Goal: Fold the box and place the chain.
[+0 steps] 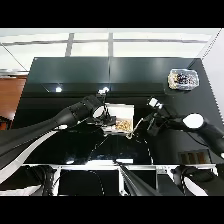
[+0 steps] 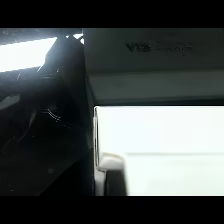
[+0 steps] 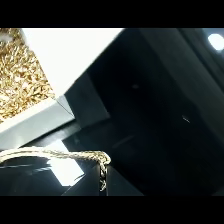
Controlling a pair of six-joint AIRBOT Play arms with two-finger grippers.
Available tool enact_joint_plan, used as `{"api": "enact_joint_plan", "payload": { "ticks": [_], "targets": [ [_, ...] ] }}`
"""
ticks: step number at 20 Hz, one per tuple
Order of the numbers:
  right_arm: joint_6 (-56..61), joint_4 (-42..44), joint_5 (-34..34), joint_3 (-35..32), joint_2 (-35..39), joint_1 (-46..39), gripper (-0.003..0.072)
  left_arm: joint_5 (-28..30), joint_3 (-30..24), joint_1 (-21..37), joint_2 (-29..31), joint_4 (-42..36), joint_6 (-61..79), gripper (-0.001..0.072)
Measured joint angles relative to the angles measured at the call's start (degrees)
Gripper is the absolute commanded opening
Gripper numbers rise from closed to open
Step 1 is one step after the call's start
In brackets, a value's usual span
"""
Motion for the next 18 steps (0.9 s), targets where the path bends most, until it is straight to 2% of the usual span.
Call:
{"api": "enact_joint_plan", "payload": {
  "ticks": [3, 5, 9, 14, 18],
  "targets": [
    [8.46, -4.83, 10.32, 2.95, 8.55, -2.05, 0.0015, -0.07, 0.00, 0.00, 0.00, -0.02, 0.00, 0.0027],
    [14.05, -5.79, 14.58, 5.68, 13.00, -2.75, 0.0015, -0.09, 0.00, 0.00, 0.00, -0.02, 0.02, 0.0027],
    [24.85, -0.50, 18.47, 13.38, 17.00, -3.34, 0.0015, -0.15, 0.00, 0.00, 0.00, 0.00, 0.00, 0.0027],
    [32.28, 11.85, 17.57, 19.71, 17.22, -3.26, 0.0015, -0.15, 0.00, 0.00, 0.00, 0.00, 0.02, 0.0027],
    [38.42, 11.56, 17.51, 20.94, 9.84, 0.55, 0.0016, -0.26, 0.00, 0.00, 0.00, -0.02, 0.02, 0.0027]
  ]
}}
